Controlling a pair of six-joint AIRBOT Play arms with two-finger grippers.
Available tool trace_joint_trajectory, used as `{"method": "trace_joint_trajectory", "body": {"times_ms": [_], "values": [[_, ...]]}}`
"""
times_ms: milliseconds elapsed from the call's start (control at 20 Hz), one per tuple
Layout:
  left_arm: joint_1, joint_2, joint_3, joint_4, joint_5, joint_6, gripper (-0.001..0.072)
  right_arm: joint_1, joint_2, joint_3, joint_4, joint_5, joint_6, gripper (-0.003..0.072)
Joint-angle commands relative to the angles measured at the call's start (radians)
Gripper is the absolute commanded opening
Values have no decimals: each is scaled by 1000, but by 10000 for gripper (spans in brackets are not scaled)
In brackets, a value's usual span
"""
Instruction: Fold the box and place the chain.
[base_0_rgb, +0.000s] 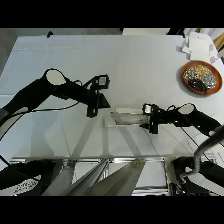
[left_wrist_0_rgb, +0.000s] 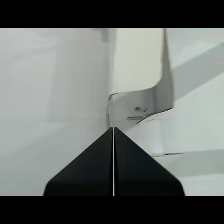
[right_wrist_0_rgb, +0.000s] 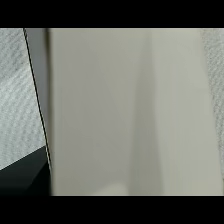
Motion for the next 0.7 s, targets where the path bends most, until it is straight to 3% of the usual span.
{"method": "trace_joint_trajectory", "body": {"times_ms": [0, 150, 250, 550, 650], "values": [[-68, 3, 0, 9, -55, -99, 6, 0, 1, 0, 0, 0, -1, 405], [-138, -14, 0, -29, -36, -99, 6, 0, 1, 0, 0, 0, 0, 405], [-166, -31, 0, -30, 46, -101, 6, 0, 1, 0, 0, 0, 0, 405], [-174, -103, 0, -75, 492, -384, 5, 0, 1, 0, 0, 0, 0, 405], [-174, -118, 0, -74, 571, -437, 5, 0, 1, 0, 0, 0, 0, 405]]}}
